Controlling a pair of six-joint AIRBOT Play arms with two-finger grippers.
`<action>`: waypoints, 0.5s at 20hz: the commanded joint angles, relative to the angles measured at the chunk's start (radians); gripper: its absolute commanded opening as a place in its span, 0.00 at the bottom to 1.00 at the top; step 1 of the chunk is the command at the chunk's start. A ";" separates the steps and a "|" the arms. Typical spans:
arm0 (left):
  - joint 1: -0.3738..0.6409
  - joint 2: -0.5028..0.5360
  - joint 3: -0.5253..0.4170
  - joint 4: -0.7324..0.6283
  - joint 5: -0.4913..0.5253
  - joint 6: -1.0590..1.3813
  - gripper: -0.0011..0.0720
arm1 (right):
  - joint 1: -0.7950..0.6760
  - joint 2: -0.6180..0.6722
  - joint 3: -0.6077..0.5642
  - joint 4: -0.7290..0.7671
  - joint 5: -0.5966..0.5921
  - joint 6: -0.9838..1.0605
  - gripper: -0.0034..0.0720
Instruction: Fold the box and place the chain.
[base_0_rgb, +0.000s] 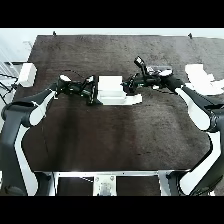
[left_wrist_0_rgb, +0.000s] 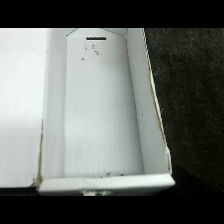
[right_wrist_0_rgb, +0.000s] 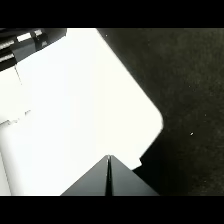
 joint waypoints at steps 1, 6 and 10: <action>0.001 0.000 0.000 0.000 0.000 0.000 0.74 | 0.002 -0.024 0.000 0.000 -0.026 0.010 0.06; 0.001 0.000 0.000 0.000 0.000 0.000 0.74 | 0.001 -0.020 0.026 0.002 -0.008 0.008 0.06; 0.001 0.000 0.000 0.000 0.000 0.000 0.74 | -0.005 0.085 0.029 -0.064 0.068 0.010 0.06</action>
